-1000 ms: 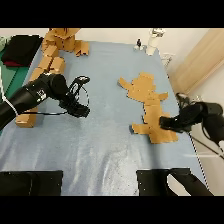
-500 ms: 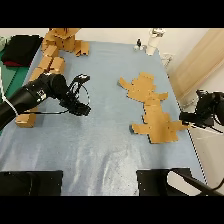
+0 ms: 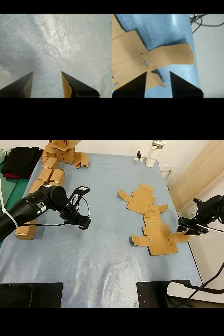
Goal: Fold the box.
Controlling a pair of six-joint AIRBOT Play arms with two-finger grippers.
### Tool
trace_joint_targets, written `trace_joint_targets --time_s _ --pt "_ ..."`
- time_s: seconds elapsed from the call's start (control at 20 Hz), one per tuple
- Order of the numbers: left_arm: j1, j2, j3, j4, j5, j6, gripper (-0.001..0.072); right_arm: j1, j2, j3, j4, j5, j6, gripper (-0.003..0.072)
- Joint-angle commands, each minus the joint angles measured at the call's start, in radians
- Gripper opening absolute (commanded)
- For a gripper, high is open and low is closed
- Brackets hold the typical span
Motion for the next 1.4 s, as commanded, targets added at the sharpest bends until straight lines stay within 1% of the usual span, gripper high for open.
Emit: trace_joint_targets --time_s 0.0,0.1,0.25,0.3,0.4,0.45,0.5,0.55,0.6,0.8,0.9,0.95,1.0,1.05,1.15,1.25,1.35 --pt "0.012 -0.005 0.0 -0.073 -0.003 0.019 0.0532 -0.068 -0.05 0.03 0.133 -0.042 -0.107 0.0458" --pt "0.045 -0.011 0.0 -0.196 -0.025 0.073 0.0532 -0.098 -0.066 0.03 0.211 -0.052 -0.166 0.0458" --pt "0.138 -0.035 0.0 -0.417 -0.077 0.192 0.0533 -0.108 -0.104 0.031 0.228 -0.053 -0.184 0.0458" --pt "0.172 -0.044 0.0 -0.472 -0.096 0.222 0.0533 -0.108 -0.119 0.03 0.228 -0.051 -0.184 0.0458" --pt "0.226 -0.055 -0.001 -0.527 -0.126 0.247 0.0533 -0.107 -0.143 0.03 0.237 -0.053 -0.187 0.0446" --pt "0.245 -0.056 -0.002 -0.533 -0.138 0.248 0.0533 -0.107 -0.15 0.03 0.256 -0.061 -0.22 0.0328" --pt "0.26 -0.056 -0.002 -0.533 -0.15 0.248 0.0533 -0.106 -0.151 0.03 0.278 -0.076 -0.261 0.0156" --pt "0.272 -0.056 -0.002 -0.533 -0.164 0.248 0.0533 -0.106 -0.15 0.031 0.3 -0.089 -0.294 0.0064" --pt "0.28 -0.056 -0.002 -0.533 -0.172 0.248 0.0533 -0.106 -0.15 0.031 0.33 -0.109 -0.326 0.0003" --pt "0.291 -0.056 -0.002 -0.533 -0.18 0.261 0.0533 -0.103 -0.15 0.031 0.446 -0.188 -0.359 0.0002" --pt "0.291 -0.056 -0.01 -0.541 -0.19 0.262 0.0533 -0.082 -0.147 0.03 0.459 -0.209 -0.358 0.0001" --pt "0.291 -0.056 -0.018 -0.546 -0.199 0.267 0.0533 -0.072 -0.143 0.031 0.459 -0.198 -0.358 0.0002" --pt "0.291 -0.056 -0.024 -0.549 -0.208 0.267 0.0533 -0.066 -0.137 0.032 0.452 -0.168 -0.358 0.0004" --pt "0.291 -0.056 -0.031 -0.558 -0.218 0.268 0.0533 -0.065 -0.132 0.037 0.439 -0.138 -0.356 0.0045" --pt "0.29 -0.056 -0.034 -0.576 -0.23 0.268 0.0533 -0.066 -0.121 0.066 0.38 -0.106 -0.355 0.0473" --pt "0.289 -0.056 -0.034 -0.588 -0.229 0.268 0.0533 -0.066 -0.111 0.113 0.234 -0.073 -0.312 0.0483" --pt "0.288 -0.056 -0.034 -0.596 -0.228 0.271 0.0533 -0.067 -0.109 0.157 0.011 -0.079 -0.26 0.0495"
